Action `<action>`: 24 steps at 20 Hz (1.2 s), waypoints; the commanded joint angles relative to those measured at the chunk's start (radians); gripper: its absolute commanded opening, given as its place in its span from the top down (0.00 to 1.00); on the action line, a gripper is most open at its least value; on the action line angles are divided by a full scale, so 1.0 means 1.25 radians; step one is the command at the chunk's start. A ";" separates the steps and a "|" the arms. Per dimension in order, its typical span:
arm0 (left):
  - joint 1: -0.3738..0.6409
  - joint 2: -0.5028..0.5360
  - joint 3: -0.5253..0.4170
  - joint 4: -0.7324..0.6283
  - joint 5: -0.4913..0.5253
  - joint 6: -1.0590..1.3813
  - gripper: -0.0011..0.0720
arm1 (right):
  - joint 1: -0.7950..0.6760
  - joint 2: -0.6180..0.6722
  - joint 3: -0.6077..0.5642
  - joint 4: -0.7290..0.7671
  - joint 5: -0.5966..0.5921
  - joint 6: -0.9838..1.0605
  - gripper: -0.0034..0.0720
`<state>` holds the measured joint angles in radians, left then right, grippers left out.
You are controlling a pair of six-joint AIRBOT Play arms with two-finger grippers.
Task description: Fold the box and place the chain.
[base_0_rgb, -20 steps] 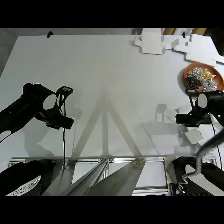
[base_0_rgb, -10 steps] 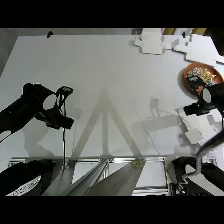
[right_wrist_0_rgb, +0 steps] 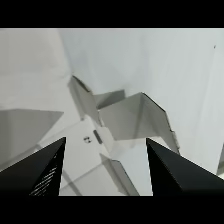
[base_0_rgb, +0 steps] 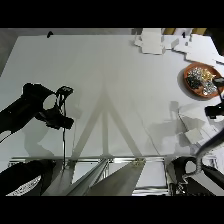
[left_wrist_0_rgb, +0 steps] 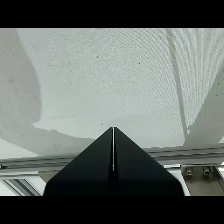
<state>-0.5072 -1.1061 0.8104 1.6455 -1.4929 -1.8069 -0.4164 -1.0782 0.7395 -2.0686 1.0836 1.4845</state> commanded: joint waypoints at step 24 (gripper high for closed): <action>0.000 0.000 -0.001 0.000 0.000 0.000 0.97 | -0.134 -0.067 0.001 0.013 -0.039 -0.043 0.94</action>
<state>-0.5072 -1.1061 0.8101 1.6459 -1.4929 -1.8069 -0.6189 -1.1923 0.7395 -2.0613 1.0039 1.4380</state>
